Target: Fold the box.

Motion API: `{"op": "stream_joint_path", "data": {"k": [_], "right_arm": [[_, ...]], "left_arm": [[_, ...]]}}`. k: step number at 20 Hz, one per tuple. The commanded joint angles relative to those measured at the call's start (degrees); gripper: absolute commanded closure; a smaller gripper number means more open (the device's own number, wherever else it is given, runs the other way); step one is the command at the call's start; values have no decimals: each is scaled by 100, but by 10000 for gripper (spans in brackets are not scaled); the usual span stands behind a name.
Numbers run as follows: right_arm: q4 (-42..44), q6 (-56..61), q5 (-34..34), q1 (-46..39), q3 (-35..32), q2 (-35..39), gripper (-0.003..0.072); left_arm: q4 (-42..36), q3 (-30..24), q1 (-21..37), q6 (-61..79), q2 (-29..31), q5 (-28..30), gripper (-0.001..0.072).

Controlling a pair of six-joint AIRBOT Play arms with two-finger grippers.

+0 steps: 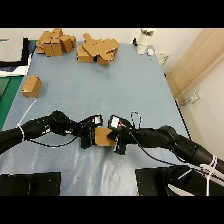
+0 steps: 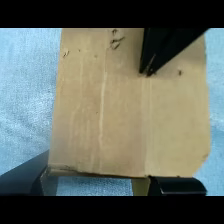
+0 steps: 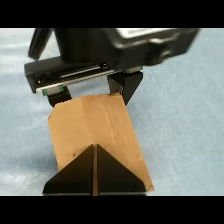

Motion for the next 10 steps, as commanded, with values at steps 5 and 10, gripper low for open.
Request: {"op": "stream_joint_path", "data": {"k": [5,10], "right_arm": [[-852,-17,291,219,-98,103,368],[-949,-186,254,219,-96,96,125]], "left_arm": [[0,4,0,0,4,2,112],[0,4,0,0,4,2,112]]}}
